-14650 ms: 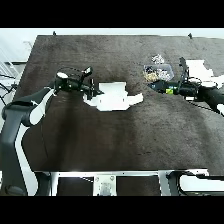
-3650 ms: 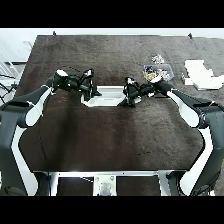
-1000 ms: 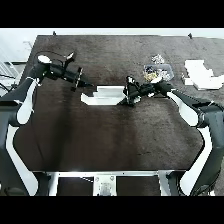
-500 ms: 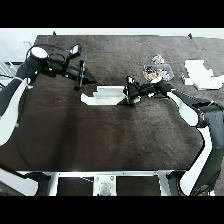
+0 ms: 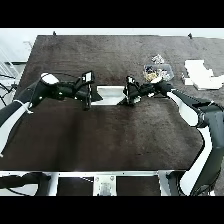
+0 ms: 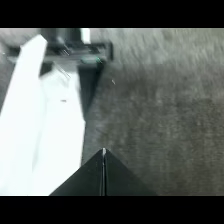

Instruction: Fold the box and place the chain.

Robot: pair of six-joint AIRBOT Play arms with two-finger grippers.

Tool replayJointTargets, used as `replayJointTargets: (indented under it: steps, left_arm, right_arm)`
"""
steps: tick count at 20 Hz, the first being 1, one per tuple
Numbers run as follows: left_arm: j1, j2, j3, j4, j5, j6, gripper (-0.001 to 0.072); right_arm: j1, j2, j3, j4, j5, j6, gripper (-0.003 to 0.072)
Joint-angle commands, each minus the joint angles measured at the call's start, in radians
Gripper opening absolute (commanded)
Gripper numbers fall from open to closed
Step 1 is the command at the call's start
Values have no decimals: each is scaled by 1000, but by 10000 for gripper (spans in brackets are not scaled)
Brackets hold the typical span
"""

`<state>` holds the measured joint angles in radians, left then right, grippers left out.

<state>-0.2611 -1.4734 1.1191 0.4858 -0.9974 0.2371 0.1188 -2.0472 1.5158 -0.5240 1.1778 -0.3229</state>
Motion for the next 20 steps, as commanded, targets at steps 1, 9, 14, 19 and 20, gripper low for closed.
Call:
replayJointTargets:
  steps: [1,9,14,19,20]
  left_arm:
    - [-10,-36,-31,-11,118,4,13]
    - [-5,-220,232,-45,209,-28,12]
    - [1,-244,246,-40,281,-27,16]
    - [1,-312,253,-42,285,-15,16]
    - [1,-322,253,-43,292,-8,16]
  right_arm:
    - [0,0,0,0,0,0,502]
    - [0,0,0,0,0,0,502]
    - [0,0,0,0,0,0,502]
    - [0,0,0,0,0,0,502]
    - [0,0,0,0,0,0,502]
